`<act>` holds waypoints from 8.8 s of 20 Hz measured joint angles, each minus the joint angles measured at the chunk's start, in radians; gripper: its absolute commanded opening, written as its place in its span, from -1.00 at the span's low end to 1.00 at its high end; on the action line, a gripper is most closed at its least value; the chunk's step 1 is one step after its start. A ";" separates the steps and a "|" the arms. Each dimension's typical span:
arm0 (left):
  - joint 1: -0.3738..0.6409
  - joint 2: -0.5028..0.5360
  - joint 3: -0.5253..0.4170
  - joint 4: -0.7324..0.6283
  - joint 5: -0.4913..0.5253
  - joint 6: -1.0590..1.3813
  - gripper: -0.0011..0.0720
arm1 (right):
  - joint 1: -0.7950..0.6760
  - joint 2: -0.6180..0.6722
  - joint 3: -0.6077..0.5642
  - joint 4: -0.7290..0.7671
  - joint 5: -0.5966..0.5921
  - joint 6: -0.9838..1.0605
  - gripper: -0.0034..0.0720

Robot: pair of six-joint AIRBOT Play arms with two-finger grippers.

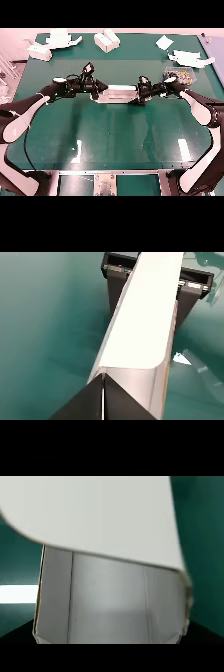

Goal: Fold the box and place the chain.

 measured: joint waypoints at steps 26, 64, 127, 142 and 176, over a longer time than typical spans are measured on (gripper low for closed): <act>-0.039 -0.185 0.186 -0.043 0.125 0.027 -0.92 | 0.000 0.000 0.000 0.000 0.001 0.000 0.74; 0.097 -0.072 0.258 0.437 -0.248 -0.313 0.38 | 0.000 0.000 0.000 0.000 0.000 0.000 0.74; -0.116 -0.185 0.257 0.403 -0.026 -0.177 0.50 | 0.000 0.000 0.000 0.001 0.001 0.000 0.74; -0.087 -0.162 0.261 0.435 -0.001 -0.183 -0.91 | 0.000 0.000 0.000 0.001 -0.001 0.001 0.74; 0.217 -0.163 0.291 0.583 -0.315 -1.440 -0.92 | 0.000 0.000 0.000 0.000 0.000 0.000 0.75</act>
